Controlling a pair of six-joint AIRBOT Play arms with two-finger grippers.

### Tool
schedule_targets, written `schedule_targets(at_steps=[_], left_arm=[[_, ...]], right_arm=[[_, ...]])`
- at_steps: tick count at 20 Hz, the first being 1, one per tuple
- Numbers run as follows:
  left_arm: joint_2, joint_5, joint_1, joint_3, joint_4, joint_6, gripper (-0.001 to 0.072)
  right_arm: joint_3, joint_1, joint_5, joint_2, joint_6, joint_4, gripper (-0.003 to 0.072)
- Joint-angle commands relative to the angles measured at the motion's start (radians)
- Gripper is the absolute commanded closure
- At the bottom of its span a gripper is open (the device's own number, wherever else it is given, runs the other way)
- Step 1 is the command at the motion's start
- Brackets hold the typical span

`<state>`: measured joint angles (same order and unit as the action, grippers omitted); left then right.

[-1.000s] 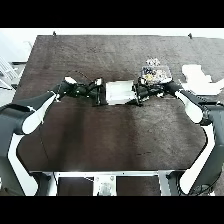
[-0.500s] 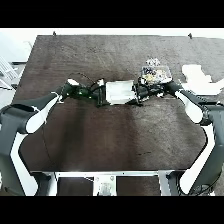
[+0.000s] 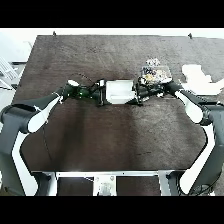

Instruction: Fold the box and place the chain.

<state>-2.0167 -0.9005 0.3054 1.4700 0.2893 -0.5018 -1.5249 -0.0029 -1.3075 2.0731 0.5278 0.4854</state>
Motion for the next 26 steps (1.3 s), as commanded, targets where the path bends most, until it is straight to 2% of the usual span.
schedule_targets(at_steps=[1,9,10,11,14,15,26], left_arm=[[0.0,0.007,0.0,0.004,-0.014,-0.016,0.0006],[-0.001,0.001,0.0,0.004,-0.013,-0.031,0.0009],[-0.001,0.001,0.0,0.004,-0.013,-0.031,0.0063],[-0.001,0.001,0.0,0.004,-0.012,-0.031,0.0066],[-0.001,-0.002,0.0,0.004,-0.008,-0.031,0.0032],[-0.001,-0.005,0.0,0.004,-0.008,-0.032,-0.0007],[-0.001,0.014,0.0,0.004,0.01,-0.011,-0.0006]], right_arm=[[0.0,0.0,-0.002,-0.001,0.001,0.001,0.011],[0.0,0.0,-0.002,-0.001,0.001,0.001,0.011],[0.0,0.0,-0.002,-0.001,0.001,0.001,0.011],[0.0,0.0,-0.002,-0.001,0.001,0.001,0.011],[0.0,0.0,-0.002,-0.001,0.001,0.001,0.011],[0.0,0.0,-0.002,-0.001,0.001,0.001,0.011],[0.0,0.0,-0.002,-0.001,0.001,0.001,0.011]])
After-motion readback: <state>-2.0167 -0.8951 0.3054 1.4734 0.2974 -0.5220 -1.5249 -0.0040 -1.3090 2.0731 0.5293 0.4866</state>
